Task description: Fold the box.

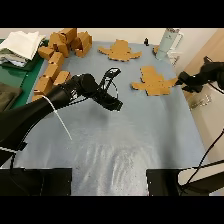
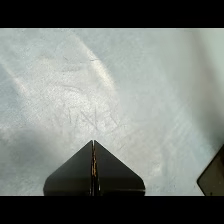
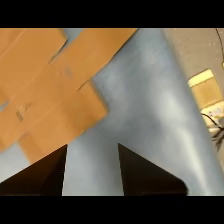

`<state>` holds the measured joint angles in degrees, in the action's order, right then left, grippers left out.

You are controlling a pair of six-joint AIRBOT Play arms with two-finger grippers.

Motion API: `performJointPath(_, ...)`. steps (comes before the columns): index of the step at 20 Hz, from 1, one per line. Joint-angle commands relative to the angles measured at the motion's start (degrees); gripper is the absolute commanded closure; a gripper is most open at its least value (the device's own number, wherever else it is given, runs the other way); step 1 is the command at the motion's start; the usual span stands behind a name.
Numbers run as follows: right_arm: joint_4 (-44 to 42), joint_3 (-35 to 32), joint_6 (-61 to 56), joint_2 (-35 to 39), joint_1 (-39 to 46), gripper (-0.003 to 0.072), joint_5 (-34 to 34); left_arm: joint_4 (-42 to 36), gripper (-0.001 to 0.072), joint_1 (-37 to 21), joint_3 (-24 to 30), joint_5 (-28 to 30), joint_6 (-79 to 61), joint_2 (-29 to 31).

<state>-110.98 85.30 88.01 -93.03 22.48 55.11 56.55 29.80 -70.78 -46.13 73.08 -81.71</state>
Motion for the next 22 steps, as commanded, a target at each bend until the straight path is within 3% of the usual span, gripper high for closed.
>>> performJointPath(1, -12.07, 9.84, 11.63, -11.19, 9.88, 0.0193, -1.38, -0.02, 0.0696, 0.0, 0.02, 1.99, 0.0, -0.02)
performJointPath(9, -13.66, 30.93, 12.74, -29.29, 6.93, 0.0194, 2.03, -0.07, 0.0696, 0.0, 0.02, 3.1, 0.0, 0.0)
performJointPath(15, -14.4, 31.52, 17.51, -31.17, 3.3, 0.0239, 0.59, -0.07, 0.0696, 0.0, 0.02, 4.2, 0.0, -0.02)
performJointPath(17, -14.4, 31.54, 17.79, -31.17, 3.19, 0.0326, 0.55, -0.04, 0.0696, 0.0, 0.02, 4.17, 0.0, -0.02)
performJointPath(20, -14.43, 31.54, 19.45, -31.1, 3.1, 0.0329, 0.9, -0.04, 0.0695, 0.0, 0.02, 4.13, -0.02, -0.02)
performJointPath(21, -14.43, 31.52, 19.56, -31.1, 3.08, 0.0364, 0.96, -0.04, 0.0696, 0.0, 0.02, 4.15, 0.0, -0.02)
performJointPath(22, -14.45, 31.52, 19.67, -31.04, 3.08, 0.0462, 1.27, -0.04, 0.0696, 0.0, 0.02, 4.15, -0.02, -0.02)
